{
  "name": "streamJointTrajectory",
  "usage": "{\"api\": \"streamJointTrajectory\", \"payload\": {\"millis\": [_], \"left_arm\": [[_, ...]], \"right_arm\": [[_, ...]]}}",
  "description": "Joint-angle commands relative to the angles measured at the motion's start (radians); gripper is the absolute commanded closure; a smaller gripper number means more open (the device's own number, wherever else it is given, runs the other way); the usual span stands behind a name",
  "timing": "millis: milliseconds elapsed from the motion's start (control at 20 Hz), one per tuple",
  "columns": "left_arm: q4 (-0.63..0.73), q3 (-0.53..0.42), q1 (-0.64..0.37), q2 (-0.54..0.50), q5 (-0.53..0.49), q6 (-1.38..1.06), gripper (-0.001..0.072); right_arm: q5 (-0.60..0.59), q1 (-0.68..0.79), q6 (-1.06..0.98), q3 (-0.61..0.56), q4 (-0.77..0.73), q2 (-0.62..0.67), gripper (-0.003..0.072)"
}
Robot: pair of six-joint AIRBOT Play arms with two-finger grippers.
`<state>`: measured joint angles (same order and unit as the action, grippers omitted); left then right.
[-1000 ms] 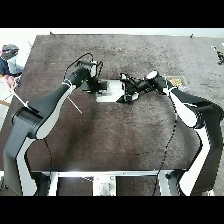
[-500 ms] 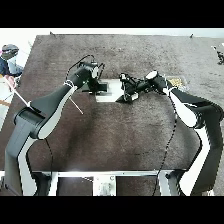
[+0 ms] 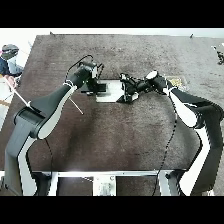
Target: Fold the box and place the chain.
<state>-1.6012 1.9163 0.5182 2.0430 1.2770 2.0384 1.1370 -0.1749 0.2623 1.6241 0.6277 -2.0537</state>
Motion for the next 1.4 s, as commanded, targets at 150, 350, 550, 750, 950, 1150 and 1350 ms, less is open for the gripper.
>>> {"api": "streamJointTrajectory", "payload": {"millis": [150, 350, 550, 750, 950, 1150, 1350], "left_arm": [[0.037, 0.001, 0.000, -0.006, -0.011, -0.021, 0.0448], [0.063, 0.001, 0.000, -0.006, -0.013, -0.038, 0.0386], [0.068, 0.025, 0.000, -0.006, 0.035, -0.084, 0.0264], [0.062, 0.144, -0.005, -0.008, 0.191, -0.108, 0.0263], [0.024, 0.187, -0.005, -0.053, 0.290, -0.137, 0.0263], [0.008, 0.182, -0.042, -0.139, 0.305, -0.137, 0.0264], [-0.002, 0.175, -0.068, -0.168, 0.235, -0.175, 0.0265]], "right_arm": [[0.000, 0.000, 0.000, 0.000, -0.003, 0.000, 0.0211], [0.000, 0.000, 0.000, 0.000, -0.003, 0.000, 0.0211], [0.000, 0.000, -0.001, 0.000, -0.003, 0.000, 0.0211], [0.000, 0.000, -0.001, 0.000, -0.003, 0.000, 0.0211], [0.000, 0.000, 0.000, 0.000, -0.003, 0.000, 0.0211], [0.000, 0.000, -0.001, 0.000, -0.003, 0.000, 0.0211], [0.000, 0.000, 0.000, 0.000, -0.003, 0.000, 0.0211]]}}
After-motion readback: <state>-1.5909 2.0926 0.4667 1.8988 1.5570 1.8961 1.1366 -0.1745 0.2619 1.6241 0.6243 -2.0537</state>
